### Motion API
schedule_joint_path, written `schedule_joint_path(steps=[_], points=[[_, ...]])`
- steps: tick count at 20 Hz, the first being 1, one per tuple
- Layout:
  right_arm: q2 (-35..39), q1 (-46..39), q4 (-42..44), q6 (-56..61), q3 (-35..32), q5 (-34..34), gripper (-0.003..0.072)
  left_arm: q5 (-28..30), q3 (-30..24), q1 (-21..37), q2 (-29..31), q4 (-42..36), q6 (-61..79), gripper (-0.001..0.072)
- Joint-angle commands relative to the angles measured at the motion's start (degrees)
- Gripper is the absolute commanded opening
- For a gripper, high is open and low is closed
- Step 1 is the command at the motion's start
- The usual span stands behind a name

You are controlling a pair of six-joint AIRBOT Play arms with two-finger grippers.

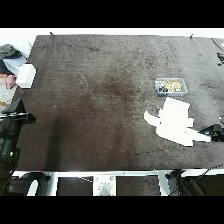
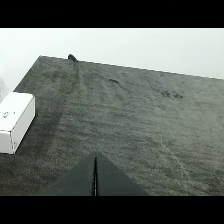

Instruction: Fold the box and place the chain.

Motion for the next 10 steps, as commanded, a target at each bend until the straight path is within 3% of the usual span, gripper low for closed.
schedule_joint_path(steps=[1, 5, 6, 7, 8, 10], points=[[-1.8, 2.3, 1.0, -0.4, -0.1, 1.7, 0.0265, 0.0, 0.0, 0.0, 0.0, 0.0, 0.0, 0.0011], [-1.9, 2.6, 1.0, -0.4, -0.1, 5.4, 0.0265, 0.0, 0.0, 0.0, 0.0, 0.0, 0.0, 0.0011], [-1.9, 2.6, 0.9, -0.4, -0.1, 5.2, 0.0232, 0.0, 0.0, 0.0, 0.0, 0.0, 0.0, 0.0011], [-1.9, 2.6, 0.9, -0.7, -0.1, 5.3, 0.0026, 0.0, 0.0, 0.0, 0.0, 0.0, 0.0, 0.0011], [-1.9, 2.6, 0.9, -1.5, -0.1, 6.2, -0.0016, 0.0, 0.0, 0.0, 0.0, 0.0, 0.0, 0.0011], [-1.7, 2.7, 1.0, -2.3, -0.1, 8.1, -0.0019, 0.0, 0.0, 0.0, 0.0, 0.0, 0.0, 0.0011]])
